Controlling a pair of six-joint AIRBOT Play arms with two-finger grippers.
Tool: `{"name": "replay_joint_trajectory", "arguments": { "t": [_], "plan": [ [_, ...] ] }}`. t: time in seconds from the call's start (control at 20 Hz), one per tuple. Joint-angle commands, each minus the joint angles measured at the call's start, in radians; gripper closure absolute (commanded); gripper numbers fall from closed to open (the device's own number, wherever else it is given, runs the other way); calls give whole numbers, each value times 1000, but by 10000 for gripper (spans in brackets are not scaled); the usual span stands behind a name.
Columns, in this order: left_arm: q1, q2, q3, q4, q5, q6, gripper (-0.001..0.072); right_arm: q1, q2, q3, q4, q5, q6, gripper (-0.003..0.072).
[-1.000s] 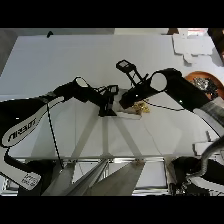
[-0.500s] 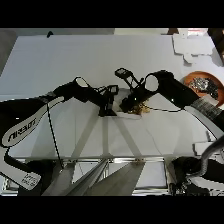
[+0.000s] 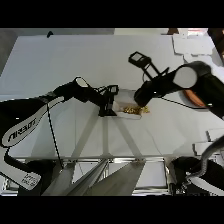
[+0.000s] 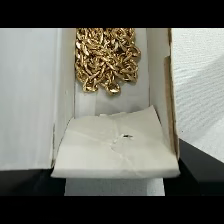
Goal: Fold the box and place the chain.
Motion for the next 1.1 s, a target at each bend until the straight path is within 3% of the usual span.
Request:
{"name": "replay_joint_trajectory", "arguments": {
  "t": [0.0,0.1,0.25,0.3,0.55,1.05],
  "plan": [
    [0,0,0,0,0,0,435,-134,53,-32,-1,91,-213,433],
    [0,0,0,0,0,0,435,-178,52,-121,5,43,-309,423],
    [0,0,0,0,0,0,435,-216,20,-232,38,-1,-524,244],
    [0,0,0,0,0,0,435,-226,3,-248,72,-18,-603,216],
    [0,0,0,0,0,0,435,-231,-105,-252,131,-92,-956,214],
    [0,0,0,0,0,0,435,-231,-315,-252,131,-256,-977,207]
  ]
}}
